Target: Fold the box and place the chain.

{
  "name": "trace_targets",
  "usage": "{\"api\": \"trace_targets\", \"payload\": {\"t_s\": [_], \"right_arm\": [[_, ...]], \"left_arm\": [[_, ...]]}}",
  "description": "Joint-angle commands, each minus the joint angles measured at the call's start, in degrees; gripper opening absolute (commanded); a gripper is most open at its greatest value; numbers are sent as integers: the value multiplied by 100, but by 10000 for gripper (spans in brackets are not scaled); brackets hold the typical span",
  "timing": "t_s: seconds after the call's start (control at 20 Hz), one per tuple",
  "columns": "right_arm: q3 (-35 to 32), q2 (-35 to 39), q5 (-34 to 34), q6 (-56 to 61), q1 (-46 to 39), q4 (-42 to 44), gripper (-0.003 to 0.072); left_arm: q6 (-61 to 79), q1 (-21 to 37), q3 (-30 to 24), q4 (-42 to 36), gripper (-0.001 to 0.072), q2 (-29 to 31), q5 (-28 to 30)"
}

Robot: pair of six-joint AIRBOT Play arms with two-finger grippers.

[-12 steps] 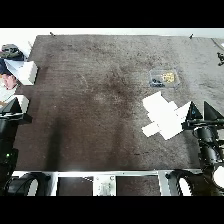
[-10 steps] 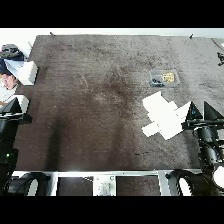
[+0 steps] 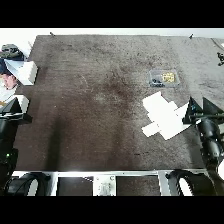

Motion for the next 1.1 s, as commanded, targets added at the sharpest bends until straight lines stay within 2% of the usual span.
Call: {"api": "trace_targets", "payload": {"t_s": [0.0,0.1,0.15,0.2,0.3,0.4,0.6,0.8,1.05], "right_arm": [[793,-1373,-125,61,-13,7,462],[1480,-2511,-2,142,-223,11,472],[1858,-3101,350,328,-514,7,471],[2190,-3620,990,557,-907,2,471],[2852,-4725,2990,614,-1976,-24,471],[3484,-5617,4551,597,-2903,-308,471],[5160,-7027,6717,1156,-4129,-1674,471],[6876,-8201,7829,1517,-4378,-3390,469],[8299,-9309,8511,1488,-4260,-4621,468]], "left_arm": [[0,-2,7,0,13,2,0],[0,-2,7,0,13,2,0],[0,-2,7,2,13,2,0],[0,-2,7,2,13,2,2],[0,-2,7,0,13,2,0],[0,-2,7,0,13,2,0],[0,-2,7,0,13,2,0],[0,-2,7,2,12,2,0],[0,-2,7,2,13,2,2]]}}
